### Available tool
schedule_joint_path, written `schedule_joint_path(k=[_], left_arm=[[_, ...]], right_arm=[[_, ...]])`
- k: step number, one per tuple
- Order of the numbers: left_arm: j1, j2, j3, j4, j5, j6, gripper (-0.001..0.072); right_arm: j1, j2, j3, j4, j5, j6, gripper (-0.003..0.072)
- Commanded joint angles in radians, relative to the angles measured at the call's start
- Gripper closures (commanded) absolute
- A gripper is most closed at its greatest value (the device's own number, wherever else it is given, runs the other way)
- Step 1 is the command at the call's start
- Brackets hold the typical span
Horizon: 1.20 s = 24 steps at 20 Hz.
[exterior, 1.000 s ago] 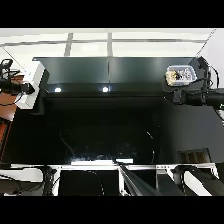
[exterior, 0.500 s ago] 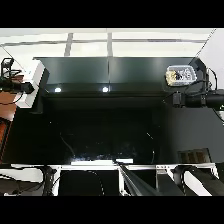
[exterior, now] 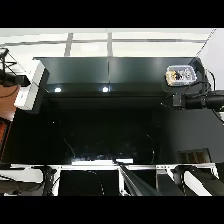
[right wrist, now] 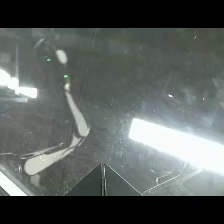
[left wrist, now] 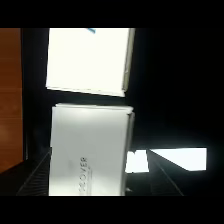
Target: Fold the box and place the chain.
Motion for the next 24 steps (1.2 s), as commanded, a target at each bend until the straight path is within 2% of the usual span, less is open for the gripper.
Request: schedule_joint_path(k=[1, 3, 4, 6, 7, 10, 15, 18, 20, 24], left_arm=[[-0.010, 0.037, 0.146, -0.021, -0.311, -0.140, -0.0002], [-0.012, 0.054, 0.220, -0.022, -0.485, -0.268, 0.0001], [-0.012, 0.070, 0.229, -0.030, -0.537, -0.338, 0.0104], [-0.016, 0.129, 0.191, -0.094, -0.547, -0.346, 0.0631], [-0.019, 0.173, 0.154, -0.134, -0.510, -0.326, 0.0685], [-0.058, 0.363, -0.054, -0.184, -0.293, -0.295, 0.0685], [-0.202, 0.735, -0.614, -0.193, 0.091, -0.116, 0.0684], [-0.283, 0.900, -0.864, -0.195, 0.268, -0.113, 0.0683], [-0.306, 0.973, -0.935, -0.216, 0.316, -0.113, 0.0683], [-0.309, 1.027, -0.938, -0.198, 0.342, -0.112, 0.0683]], right_arm=[[0.025, 0.000, 0.000, 0.005, -0.033, -0.052, 0.0671], [0.071, 0.000, 0.000, 0.003, -0.111, -0.056, 0.0670], [0.100, 0.000, 0.000, 0.003, -0.176, -0.057, 0.0670], [0.162, 0.000, 0.000, 0.003, -0.332, -0.060, 0.0671], [0.192, -0.001, 0.000, 0.003, -0.397, -0.060, 0.0671], [0.262, -0.005, 0.000, -0.040, -0.529, -0.060, 0.0671], [0.288, -0.078, 0.000, -0.131, -0.584, -0.059, 0.0671], [0.288, -0.152, 0.000, -0.170, -0.629, -0.060, 0.0670], [0.287, -0.167, 0.000, -0.188, -0.652, -0.060, 0.0670], [0.288, -0.167, 0.000, -0.181, -0.642, -0.055, 0.0670]])
